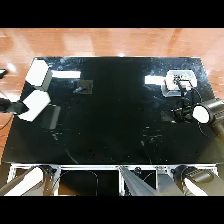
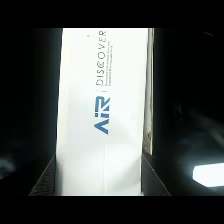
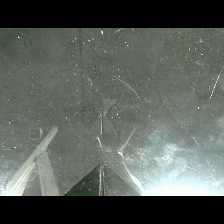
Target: Fold the box and place the chain.
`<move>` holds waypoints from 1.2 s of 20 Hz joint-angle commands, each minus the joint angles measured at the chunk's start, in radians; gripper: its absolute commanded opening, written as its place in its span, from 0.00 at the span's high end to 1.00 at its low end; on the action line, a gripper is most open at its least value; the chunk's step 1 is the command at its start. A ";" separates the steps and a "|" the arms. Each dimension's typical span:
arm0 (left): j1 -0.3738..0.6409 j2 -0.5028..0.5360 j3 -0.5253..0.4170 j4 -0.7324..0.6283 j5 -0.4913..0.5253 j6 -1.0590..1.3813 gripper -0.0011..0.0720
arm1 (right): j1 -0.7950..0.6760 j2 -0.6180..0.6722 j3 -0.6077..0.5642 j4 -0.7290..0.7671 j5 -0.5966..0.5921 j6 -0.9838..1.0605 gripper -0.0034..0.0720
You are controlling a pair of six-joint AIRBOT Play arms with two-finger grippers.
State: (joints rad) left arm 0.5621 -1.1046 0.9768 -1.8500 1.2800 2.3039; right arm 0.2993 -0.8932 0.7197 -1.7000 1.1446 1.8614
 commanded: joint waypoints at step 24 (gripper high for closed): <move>0.085 -0.372 0.185 -0.133 -0.150 0.048 0.12 | 0.000 0.001 0.000 0.077 -0.041 0.001 0.91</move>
State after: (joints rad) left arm 0.6483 -1.4761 1.1423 -2.0102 1.0851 2.4058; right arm 0.2993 -0.8932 0.7200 -1.6245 1.1030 1.8618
